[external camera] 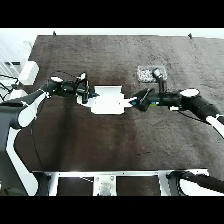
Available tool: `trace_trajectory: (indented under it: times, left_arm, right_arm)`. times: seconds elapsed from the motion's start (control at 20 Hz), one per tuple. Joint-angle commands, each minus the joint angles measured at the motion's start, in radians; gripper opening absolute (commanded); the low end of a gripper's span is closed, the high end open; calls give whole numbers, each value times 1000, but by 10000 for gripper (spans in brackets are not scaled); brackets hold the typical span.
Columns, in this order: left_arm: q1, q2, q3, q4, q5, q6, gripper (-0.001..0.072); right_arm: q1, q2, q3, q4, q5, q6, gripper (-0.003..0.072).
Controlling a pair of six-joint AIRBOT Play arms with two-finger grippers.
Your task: Fold the box and place the chain.
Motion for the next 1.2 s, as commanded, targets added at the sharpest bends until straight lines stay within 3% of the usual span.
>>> trace_trajectory:
  times: [0.0,0.25,0.5,0.85,1.15]
  left_arm:
    - [1,-1,0,1,3,0,19]
    - [1,-1,0,1,-1,0,19]
    - [1,-1,0,1,-37,-35,19]
    - [1,-1,0,1,-42,-34,19]
    - [1,-1,0,1,-42,-34,19]
  right_arm:
    - [127,5,-2,-209,-61,-63,580]
    - [245,-41,-5,-340,-222,-66,580]
    - [259,-121,-5,-337,-277,-105,579]
    - [308,-148,-4,-338,-426,-105,579]
    - [313,-150,30,-307,-462,-104,578]
